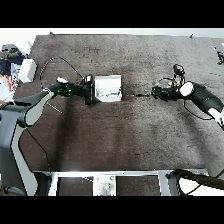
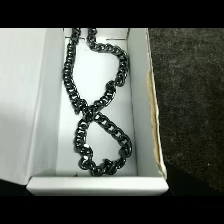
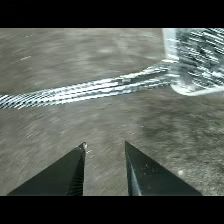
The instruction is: Fold the box and place the chain.
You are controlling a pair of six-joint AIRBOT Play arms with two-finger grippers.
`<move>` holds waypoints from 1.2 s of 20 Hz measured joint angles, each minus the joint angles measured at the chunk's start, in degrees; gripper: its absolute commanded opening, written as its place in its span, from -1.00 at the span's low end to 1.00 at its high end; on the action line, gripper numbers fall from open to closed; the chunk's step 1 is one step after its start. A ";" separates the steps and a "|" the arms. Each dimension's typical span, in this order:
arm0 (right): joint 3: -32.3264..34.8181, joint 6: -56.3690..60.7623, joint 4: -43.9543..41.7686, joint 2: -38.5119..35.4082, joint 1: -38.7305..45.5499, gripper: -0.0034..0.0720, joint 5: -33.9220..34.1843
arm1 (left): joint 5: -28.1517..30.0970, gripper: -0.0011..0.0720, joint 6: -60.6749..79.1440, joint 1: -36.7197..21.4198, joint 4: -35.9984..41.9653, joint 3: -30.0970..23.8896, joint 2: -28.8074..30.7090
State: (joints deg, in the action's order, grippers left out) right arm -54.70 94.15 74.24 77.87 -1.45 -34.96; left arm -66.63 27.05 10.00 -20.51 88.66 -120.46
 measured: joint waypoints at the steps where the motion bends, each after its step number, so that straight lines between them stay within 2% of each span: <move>1: 0.42 0.74 -0.35 0.81 0.42 -0.18 1.38 | 0.02 -0.53 -0.02 0.00 0.00 0.00 0.00; 9: 1.29 3.21 -5.33 7.63 1.46 -0.18 12.28 | 0.02 -0.53 -0.02 0.00 0.02 0.00 0.00; 11: 1.22 3.37 -6.19 8.94 1.49 -0.54 13.99 | 0.02 -0.53 0.00 0.00 0.00 0.00 0.00; 21: 0.98 3.39 -8.17 10.80 1.31 -0.54 19.15 | 0.02 -0.53 -0.02 0.00 0.00 0.00 0.00; 23: 0.98 3.39 -8.41 10.82 1.18 -0.83 19.76 | 0.00 -0.53 0.00 0.00 0.00 0.00 0.00; 24: 0.98 3.39 -8.48 10.82 1.16 -0.83 19.98 | 0.00 -0.53 -0.02 0.00 0.00 0.00 0.00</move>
State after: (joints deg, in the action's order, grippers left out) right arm -53.71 97.54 65.76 88.68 -0.30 -14.98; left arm -66.63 27.03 10.00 -20.51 88.66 -120.46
